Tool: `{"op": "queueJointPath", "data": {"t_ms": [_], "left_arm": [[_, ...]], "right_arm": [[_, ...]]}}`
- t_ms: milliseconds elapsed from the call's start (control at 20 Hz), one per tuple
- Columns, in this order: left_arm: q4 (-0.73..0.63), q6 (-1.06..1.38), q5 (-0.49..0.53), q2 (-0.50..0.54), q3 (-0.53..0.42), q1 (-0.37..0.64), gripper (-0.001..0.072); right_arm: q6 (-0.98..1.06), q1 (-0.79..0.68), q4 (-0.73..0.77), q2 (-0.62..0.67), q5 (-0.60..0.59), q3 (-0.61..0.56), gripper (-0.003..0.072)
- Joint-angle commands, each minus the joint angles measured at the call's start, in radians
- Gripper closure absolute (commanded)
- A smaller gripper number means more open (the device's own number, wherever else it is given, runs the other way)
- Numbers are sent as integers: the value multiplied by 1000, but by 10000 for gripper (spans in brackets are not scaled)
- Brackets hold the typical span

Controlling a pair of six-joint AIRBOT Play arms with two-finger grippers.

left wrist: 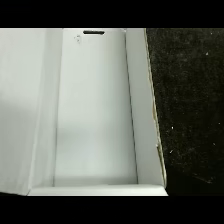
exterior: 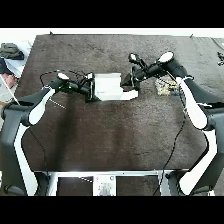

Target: Fold the box and place the chain.

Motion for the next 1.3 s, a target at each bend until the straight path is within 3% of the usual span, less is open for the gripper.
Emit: {"op": "queueJointPath", "data": {"t_ms": [0, 300, 500, 950, 1250], "left_arm": [[0, 0, 0, 0, 0, 0, 403], [0, 0, 0, 0, 0, 0, 403], [0, 0, 0, 0, 0, 0, 403], [0, 0, 0, 0, 0, 0, 403], [0, 0, 0, 0, 0, 0, 403]], "right_arm": [[8, 47, 74, -4, -88, 0, 696], [11, 89, 54, -32, -379, 0, 697], [11, 85, 51, -50, -477, -1, 697], [11, 86, -29, -125, -383, -1, 697], [11, 85, -28, -107, -394, 0, 697]]}}
